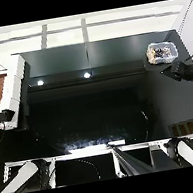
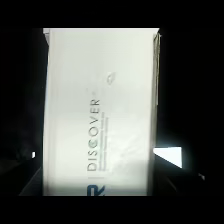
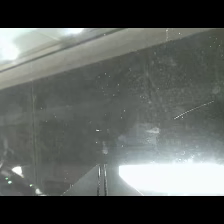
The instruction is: Fold the box and place the chain.
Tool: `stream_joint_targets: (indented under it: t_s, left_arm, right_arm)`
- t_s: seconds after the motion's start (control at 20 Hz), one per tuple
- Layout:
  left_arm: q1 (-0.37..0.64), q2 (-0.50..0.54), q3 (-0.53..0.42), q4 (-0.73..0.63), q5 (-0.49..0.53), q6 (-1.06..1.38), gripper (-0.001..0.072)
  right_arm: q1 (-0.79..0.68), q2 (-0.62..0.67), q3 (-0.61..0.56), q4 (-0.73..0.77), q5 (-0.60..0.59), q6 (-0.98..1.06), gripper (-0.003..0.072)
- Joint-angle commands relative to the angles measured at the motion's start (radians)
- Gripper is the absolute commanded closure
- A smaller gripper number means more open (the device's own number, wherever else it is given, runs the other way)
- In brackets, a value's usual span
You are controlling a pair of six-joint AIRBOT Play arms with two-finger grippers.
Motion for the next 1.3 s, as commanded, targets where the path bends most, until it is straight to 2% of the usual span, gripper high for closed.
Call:
stream_joint_targets:
  t_s: [0.0, 0.3, 0.45, 0.5, 0.55, 0.6, 0.7, 0.75, 0.85, 1.0, 1.1, 1.25]
  left_arm:
    - [-0.022, -0.013, 0.006, -0.008, 0.036, -0.003, -0.0004]
    - [-0.032, 0.124, 0.121, -0.009, -0.068, -0.084, -0.0004]
    - [-0.104, 0.206, 0.157, -0.057, -0.110, -0.225, 0.0022]
    - [-0.140, 0.231, 0.158, -0.072, -0.132, -0.303, 0.0295]
    - [-0.184, 0.256, 0.158, -0.078, -0.173, -0.358, 0.0689]
    - [-0.231, 0.276, 0.158, -0.092, -0.212, -0.381, 0.0682]
    - [-0.353, 0.324, 0.156, -0.084, -0.274, -0.473, 0.0684]
    - [-0.423, 0.364, 0.148, -0.063, -0.272, -0.521, 0.0685]
    - [-0.556, 0.477, 0.105, 0.002, -0.199, -0.668, 0.0686]
    - [-0.700, 0.667, -0.025, 0.132, -0.073, -0.819, 0.0685]
    - [-0.726, 0.749, -0.093, 0.222, -0.081, -0.893, 0.0682]
    - [-0.718, 0.812, -0.119, 0.259, -0.107, -0.908, 0.0680]
  right_arm:
    - [0.001, 0.000, 0.000, 0.000, 0.012, 0.001, 0.0641]
    - [0.001, 0.000, 0.000, 0.000, 0.029, 0.000, 0.0642]
    - [0.001, 0.000, 0.000, 0.000, 0.026, -0.012, 0.0641]
    - [0.002, 0.000, 0.000, 0.000, 0.031, -0.021, 0.0641]
    - [0.006, 0.001, 0.000, -0.004, 0.032, -0.046, 0.0641]
    - [0.018, 0.011, 0.000, -0.039, 0.019, -0.071, 0.0642]
    - [0.063, 0.074, -0.003, -0.216, -0.040, -0.060, 0.0642]
    - [0.082, 0.118, -0.014, -0.284, -0.057, -0.047, 0.0642]
    - [0.094, 0.232, -0.080, -0.317, -0.114, -0.034, 0.0642]
    - [0.094, 0.385, -0.234, -0.324, -0.224, -0.003, 0.0642]
    - [0.094, 0.415, -0.285, -0.339, -0.235, -0.003, 0.0642]
    - [0.095, 0.415, -0.286, -0.325, -0.181, -0.003, 0.0643]
